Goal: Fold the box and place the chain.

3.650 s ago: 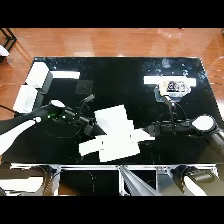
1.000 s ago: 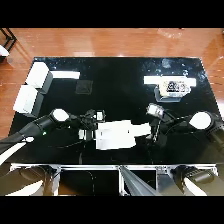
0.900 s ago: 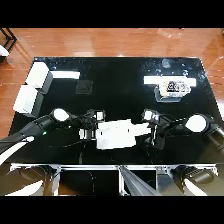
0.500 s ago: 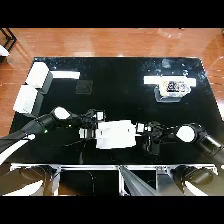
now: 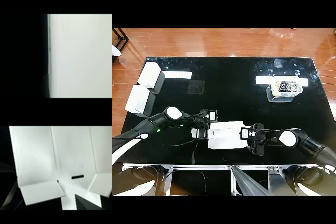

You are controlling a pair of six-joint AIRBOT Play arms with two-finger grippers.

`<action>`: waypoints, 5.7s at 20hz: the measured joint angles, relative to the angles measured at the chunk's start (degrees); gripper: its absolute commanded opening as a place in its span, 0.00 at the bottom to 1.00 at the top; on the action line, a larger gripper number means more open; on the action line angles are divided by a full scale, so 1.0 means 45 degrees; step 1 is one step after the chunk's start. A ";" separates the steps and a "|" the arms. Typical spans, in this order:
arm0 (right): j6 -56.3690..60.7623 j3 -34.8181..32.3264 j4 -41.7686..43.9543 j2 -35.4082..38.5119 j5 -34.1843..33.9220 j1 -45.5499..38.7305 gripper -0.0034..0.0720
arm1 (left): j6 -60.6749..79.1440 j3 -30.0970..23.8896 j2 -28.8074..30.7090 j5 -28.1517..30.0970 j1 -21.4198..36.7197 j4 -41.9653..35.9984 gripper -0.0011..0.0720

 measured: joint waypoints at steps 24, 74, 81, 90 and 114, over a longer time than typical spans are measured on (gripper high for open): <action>0.3235 0.0801 0.0699 -0.0141 -0.0437 0.0491 0.97 | -0.0087 0.0010 -0.0010 -0.0049 0.0000 -0.0136 0.04; -0.6528 0.1666 0.5697 -0.3041 0.1044 -0.2059 0.97 | -0.0097 0.0039 -0.0005 -0.0102 -0.0005 -0.0083 0.04; -0.6751 0.1627 0.5765 -0.3551 0.0792 -0.2059 0.97 | -0.1020 0.0471 -0.0058 -0.0539 -0.0005 0.1015 0.04; -0.6756 0.1627 0.5780 -0.3784 0.0578 -0.2059 0.97 | -0.1418 0.0631 -0.0160 -0.0714 -0.0005 0.1617 0.04; -0.6742 0.1627 0.5761 -0.3793 0.0525 -0.2059 0.75 | -0.1428 0.0729 -0.0170 -0.0719 -0.0005 0.1671 0.04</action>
